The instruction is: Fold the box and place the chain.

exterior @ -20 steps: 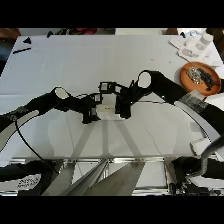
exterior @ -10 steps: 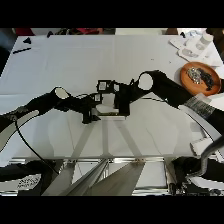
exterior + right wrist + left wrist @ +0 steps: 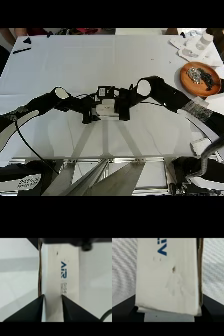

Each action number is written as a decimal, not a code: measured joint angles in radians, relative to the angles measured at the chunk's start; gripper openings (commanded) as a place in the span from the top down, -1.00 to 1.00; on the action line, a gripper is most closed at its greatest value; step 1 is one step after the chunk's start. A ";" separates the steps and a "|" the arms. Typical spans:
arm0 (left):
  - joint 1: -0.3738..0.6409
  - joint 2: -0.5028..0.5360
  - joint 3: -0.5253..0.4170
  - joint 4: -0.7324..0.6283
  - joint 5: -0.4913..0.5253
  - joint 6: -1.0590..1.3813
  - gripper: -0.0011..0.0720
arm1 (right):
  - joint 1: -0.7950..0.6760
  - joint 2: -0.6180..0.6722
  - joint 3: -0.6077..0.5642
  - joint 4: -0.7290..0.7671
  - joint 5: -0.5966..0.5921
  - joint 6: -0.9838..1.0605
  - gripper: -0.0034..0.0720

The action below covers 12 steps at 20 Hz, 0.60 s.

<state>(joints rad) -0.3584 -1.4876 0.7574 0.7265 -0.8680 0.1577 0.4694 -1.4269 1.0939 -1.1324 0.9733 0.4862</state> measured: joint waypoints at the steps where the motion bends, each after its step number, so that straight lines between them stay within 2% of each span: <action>1: 0.000 0.000 0.000 0.000 0.000 0.000 -0.24 | 0.002 0.000 -0.006 -0.002 -0.001 0.005 -0.07; 8: 0.000 0.000 0.000 0.000 0.000 -0.001 -0.24 | 0.006 0.050 -0.022 -0.002 -0.040 0.014 -0.02; 9: 0.000 0.000 0.000 0.000 0.000 -0.001 -0.24 | 0.003 0.068 -0.023 0.002 -0.043 0.024 0.19; 10: 0.000 0.000 0.000 0.000 0.000 -0.001 -0.24 | -0.003 0.087 -0.021 0.011 -0.045 0.055 0.70; 11: 0.000 0.000 0.000 0.000 0.000 -0.001 -0.24 | -0.010 0.099 -0.018 0.027 -0.045 0.097 0.89; 12: 0.000 0.000 0.000 -0.001 0.000 -0.001 -0.24 | -0.018 0.106 -0.017 0.057 -0.043 0.143 0.88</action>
<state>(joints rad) -0.3584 -1.4876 0.7574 0.7258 -0.8680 0.1566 0.4511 -1.3205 1.0771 -1.0756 0.9302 0.6292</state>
